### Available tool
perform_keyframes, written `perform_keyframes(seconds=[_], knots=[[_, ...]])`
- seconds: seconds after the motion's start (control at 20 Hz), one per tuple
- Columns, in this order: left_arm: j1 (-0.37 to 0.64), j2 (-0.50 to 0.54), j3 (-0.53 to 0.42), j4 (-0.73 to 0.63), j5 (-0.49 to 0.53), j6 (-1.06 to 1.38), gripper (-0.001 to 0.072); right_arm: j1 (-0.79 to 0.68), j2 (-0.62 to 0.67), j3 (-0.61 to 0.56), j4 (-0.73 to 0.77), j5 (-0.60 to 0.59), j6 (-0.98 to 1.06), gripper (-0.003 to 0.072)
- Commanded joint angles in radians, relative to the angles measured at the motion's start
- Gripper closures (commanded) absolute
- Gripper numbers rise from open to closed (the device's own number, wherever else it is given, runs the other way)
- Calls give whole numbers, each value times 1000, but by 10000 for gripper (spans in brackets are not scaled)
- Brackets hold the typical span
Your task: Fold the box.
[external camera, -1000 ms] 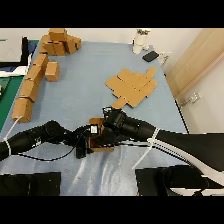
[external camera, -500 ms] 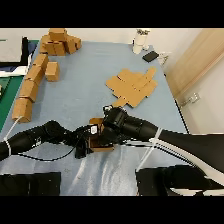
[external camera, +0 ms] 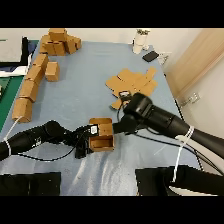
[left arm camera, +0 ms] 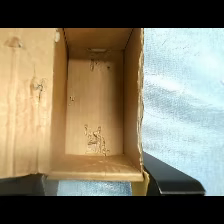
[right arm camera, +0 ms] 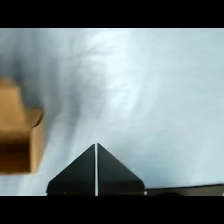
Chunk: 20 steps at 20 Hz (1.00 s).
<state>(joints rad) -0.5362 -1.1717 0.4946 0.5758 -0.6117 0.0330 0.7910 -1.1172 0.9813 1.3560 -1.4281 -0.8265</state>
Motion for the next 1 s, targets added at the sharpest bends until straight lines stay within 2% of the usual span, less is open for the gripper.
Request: perform_keyframes(seconds=[0.0,0.1,0.15,0.2,0.25,0.35,0.4,0.45,0.6,0.75,0.85,0.95], knots=[[0,0,1,0,1,0,321,-219,-13,-53,28,197,-257,683],[0,0,1,0,1,0,321,-406,-107,-65,380,392,-610,683],[0,0,1,0,0,0,321,-484,-174,-60,640,433,-839,683],[0,0,1,0,0,0,321,-537,-238,-51,876,417,-1033,683],[0,0,1,0,0,0,321,-570,-303,-38,1077,338,-1195,683],[0,0,1,0,0,0,321,-575,-393,-13,1292,124,-1400,684],[0,0,1,0,0,0,321,-558,-417,-11,1339,50,-1445,684],[0,0,1,0,1,0,321,-535,-421,-13,1331,32,-1453,683],[0,0,1,0,0,0,320,-460,-352,-27,1212,56,-1466,683],[0,0,1,0,0,0,321,-372,-192,-92,1093,217,-1471,683],[0,0,1,0,0,0,321,-294,-77,-168,981,349,-1470,683],[0,0,1,0,0,0,321,-217,19,-271,934,473,-1467,682]])
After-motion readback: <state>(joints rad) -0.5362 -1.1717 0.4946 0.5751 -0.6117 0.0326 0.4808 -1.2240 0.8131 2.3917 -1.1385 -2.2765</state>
